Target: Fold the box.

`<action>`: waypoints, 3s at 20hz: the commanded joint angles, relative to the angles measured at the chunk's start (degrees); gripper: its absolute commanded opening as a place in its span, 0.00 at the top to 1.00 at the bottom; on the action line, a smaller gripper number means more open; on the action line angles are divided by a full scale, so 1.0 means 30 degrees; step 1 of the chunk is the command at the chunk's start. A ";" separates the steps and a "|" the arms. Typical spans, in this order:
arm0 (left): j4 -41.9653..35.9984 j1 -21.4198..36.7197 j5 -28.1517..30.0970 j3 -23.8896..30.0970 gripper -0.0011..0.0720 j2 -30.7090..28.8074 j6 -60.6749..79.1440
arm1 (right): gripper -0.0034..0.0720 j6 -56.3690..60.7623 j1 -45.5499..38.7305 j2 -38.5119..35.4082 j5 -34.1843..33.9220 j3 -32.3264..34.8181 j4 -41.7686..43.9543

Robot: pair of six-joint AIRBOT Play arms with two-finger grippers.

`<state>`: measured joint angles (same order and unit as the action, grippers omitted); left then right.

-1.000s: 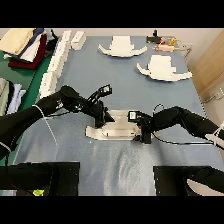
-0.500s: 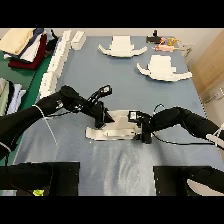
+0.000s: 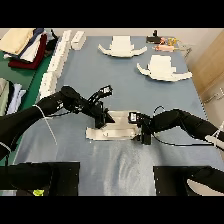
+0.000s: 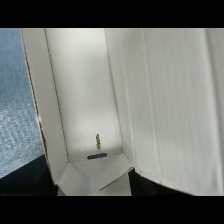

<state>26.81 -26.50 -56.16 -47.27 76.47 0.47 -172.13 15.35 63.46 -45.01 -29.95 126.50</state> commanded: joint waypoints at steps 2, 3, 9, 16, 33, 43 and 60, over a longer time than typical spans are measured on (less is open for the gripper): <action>0.0007 0.0022 0.0022 -0.0015 0.96 -0.0007 0.0015 | 0.28 0.0022 0.0000 0.0029 -0.0044 0.0095 -0.0131; 0.0007 0.0022 0.0022 -0.0015 0.96 -0.0015 0.0015 | 0.28 0.0022 0.0000 0.0044 -0.0044 0.0109 -0.0153; 0.0007 0.0022 0.0022 -0.0015 0.96 -0.0007 0.0015 | 0.28 0.0022 0.0000 0.0044 -0.0015 0.0095 -0.0153; 0.0007 0.0022 0.0022 -0.0015 0.96 -0.0007 0.0015 | 0.28 0.0022 0.0000 0.0044 -0.0015 0.0095 -0.0153; -0.0058 0.0189 0.0124 -0.0015 0.46 -0.0022 -0.2463 | 0.28 0.0022 0.0000 0.0044 -0.0015 0.0095 -0.0153; 0.6936 0.2047 -0.4816 -0.0015 0.42 -0.3708 -1.3894 | 0.28 0.0022 0.0000 0.0044 -0.0015 0.0095 -0.0160; 0.0408 -0.1042 0.3038 0.0226 0.96 -0.0954 -2.3831 | 0.28 0.0022 0.0000 0.0044 -0.0015 0.0087 -0.0168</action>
<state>26.85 -29.76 -51.51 -46.52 70.63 -66.22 -171.98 15.38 63.57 -45.10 -29.63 126.02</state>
